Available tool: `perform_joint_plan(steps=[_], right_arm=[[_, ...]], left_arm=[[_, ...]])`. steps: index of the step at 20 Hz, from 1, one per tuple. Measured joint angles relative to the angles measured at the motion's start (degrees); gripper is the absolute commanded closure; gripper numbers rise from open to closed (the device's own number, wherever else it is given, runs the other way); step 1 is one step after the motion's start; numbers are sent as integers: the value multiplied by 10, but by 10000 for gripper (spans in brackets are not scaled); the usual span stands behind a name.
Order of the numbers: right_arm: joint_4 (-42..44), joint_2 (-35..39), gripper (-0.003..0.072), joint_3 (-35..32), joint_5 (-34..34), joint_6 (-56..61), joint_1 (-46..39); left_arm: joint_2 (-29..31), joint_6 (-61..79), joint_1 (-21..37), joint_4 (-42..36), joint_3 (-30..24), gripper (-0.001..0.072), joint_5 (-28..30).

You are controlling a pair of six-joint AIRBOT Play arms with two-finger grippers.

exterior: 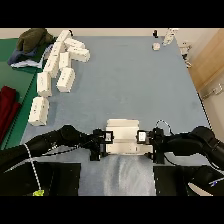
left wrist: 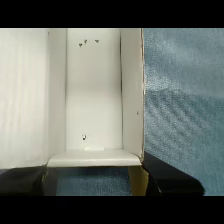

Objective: Fold the box.

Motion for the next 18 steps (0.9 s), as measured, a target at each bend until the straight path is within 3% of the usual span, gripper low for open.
perform_joint_plan(steps=[5,11,12,14,18], right_arm=[[32,-40,105,-7,50,-56,0],[64,-53,532,-7,67,-81,0],[70,-53,543,-7,67,-82,0],[79,-54,634,-7,68,-85,0],[95,-55,635,-7,75,-86,2]], left_arm=[[0,0,0,0,0,241,0],[0,0,0,0,0,241,0],[0,0,0,0,0,241,0],[0,0,0,0,0,241,0],[0,0,0,0,0,241,0]])
